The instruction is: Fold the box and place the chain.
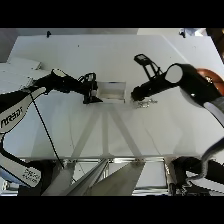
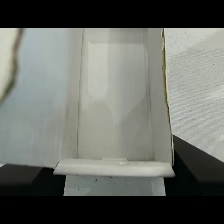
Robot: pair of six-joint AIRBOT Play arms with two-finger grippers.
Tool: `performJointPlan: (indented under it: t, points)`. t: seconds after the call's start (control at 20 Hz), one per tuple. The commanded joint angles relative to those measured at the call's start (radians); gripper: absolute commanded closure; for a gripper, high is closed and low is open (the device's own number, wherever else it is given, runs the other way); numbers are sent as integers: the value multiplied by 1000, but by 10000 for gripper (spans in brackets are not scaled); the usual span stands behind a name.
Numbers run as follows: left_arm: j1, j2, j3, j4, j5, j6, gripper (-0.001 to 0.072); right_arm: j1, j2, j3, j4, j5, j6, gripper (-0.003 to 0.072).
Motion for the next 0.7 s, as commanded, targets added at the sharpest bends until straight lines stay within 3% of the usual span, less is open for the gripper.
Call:
performJointPlan:
  t: [0.0, 0.3, 0.45, 0.65]
  points:
    - [0, 0, 0, 0, 0, 0, 297, 32, -69, 1, 111, -82, -73, 677]
    - [0, 0, 0, 0, 0, 0, 297, 35, -91, 1, 294, -226, -165, 677]
    - [0, 0, 0, 0, 0, 0, 297, 35, -96, 1, 304, -298, -174, 677]
    - [0, 0, 0, 0, 0, 0, 297, 35, -123, 1, 302, -301, -175, 674]
